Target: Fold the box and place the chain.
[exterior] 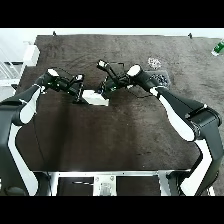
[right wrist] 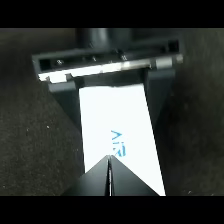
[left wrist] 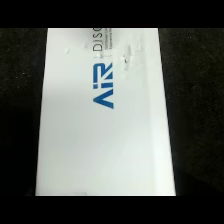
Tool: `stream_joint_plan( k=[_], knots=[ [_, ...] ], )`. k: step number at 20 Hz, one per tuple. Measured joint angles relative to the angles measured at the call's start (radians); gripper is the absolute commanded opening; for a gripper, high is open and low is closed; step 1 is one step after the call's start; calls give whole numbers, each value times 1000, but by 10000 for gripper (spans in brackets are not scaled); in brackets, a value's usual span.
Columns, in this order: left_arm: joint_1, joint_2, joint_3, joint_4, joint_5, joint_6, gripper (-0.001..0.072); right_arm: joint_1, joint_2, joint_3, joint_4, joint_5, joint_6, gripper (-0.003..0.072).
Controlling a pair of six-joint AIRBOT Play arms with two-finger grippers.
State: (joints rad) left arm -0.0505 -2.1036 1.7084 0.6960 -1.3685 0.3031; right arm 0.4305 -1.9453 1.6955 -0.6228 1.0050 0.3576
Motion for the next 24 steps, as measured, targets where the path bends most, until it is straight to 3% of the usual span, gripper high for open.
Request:
stream_joint_plan(
  k=[14, 19, 24],
  knots=[
    [0, 0, 0, 0, 0, 0, 556, -1, -83, 18, -19, 64, 140, 16],
    [0, 0, 0, -1, -1, -3, 556, -7, 37, 27, 106, 76, 65, 15],
    [0, 0, 0, 0, -1, -2, 556, -24, 257, -44, 143, 66, 75, 14]
  ],
)
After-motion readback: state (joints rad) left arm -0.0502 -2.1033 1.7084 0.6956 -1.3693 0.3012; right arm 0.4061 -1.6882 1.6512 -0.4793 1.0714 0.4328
